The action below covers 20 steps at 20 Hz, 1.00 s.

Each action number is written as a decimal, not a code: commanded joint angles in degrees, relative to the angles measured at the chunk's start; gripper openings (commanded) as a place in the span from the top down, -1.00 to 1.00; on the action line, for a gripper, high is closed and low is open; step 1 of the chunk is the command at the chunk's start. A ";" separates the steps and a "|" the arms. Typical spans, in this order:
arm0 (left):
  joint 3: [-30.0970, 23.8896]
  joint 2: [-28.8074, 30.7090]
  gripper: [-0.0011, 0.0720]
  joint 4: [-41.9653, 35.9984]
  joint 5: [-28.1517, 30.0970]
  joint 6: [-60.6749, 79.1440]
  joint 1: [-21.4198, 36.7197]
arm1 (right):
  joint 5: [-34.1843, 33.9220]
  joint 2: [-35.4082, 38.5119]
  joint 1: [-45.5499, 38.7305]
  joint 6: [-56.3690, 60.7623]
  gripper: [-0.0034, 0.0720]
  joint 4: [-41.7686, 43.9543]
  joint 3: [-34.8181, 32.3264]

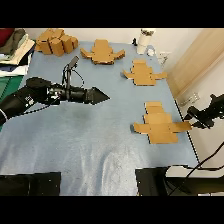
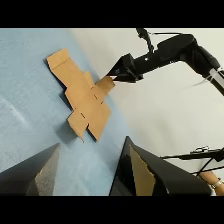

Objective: Fold the box.

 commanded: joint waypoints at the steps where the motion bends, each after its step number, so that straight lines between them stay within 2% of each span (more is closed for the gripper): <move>1: 0.00 0.02 -0.84 -0.04 -0.13 -0.37 -0.04 | 0.02 -2.75 -1.68 -2.56 -0.50 -0.79 3.93; 5: 0.00 0.02 -0.83 -0.02 -0.50 -0.33 -0.04 | -0.31 -3.93 -1.68 -5.70 -0.50 -3.72 5.20; 9: 0.00 0.02 -0.83 -0.02 -0.81 -0.31 -0.04 | -4.35 -6.21 -1.64 -12.83 -0.49 0.87 5.18; 11: 0.00 0.02 -0.83 -0.02 -0.79 -0.31 -0.02 | -6.67 -6.56 -1.53 -19.34 -0.36 4.22 5.14; 12: 0.00 0.02 -0.83 -0.02 -0.90 -0.28 -0.02 | -8.09 -6.60 -1.51 -21.57 -0.18 5.81 5.11; 15: 0.00 0.02 -0.83 0.02 -2.40 -0.13 0.07 | -13.62 -6.67 -1.51 -24.81 -0.14 9.88 5.11; 17: 0.00 0.02 -0.83 0.26 -2.97 -0.13 0.07 | -18.12 -6.67 -1.51 -25.92 0.43 14.34 5.11; 20: 0.00 0.02 -0.83 0.31 -4.09 -0.13 0.07 | -24.13 -6.67 -0.50 -25.94 0.55 20.11 5.11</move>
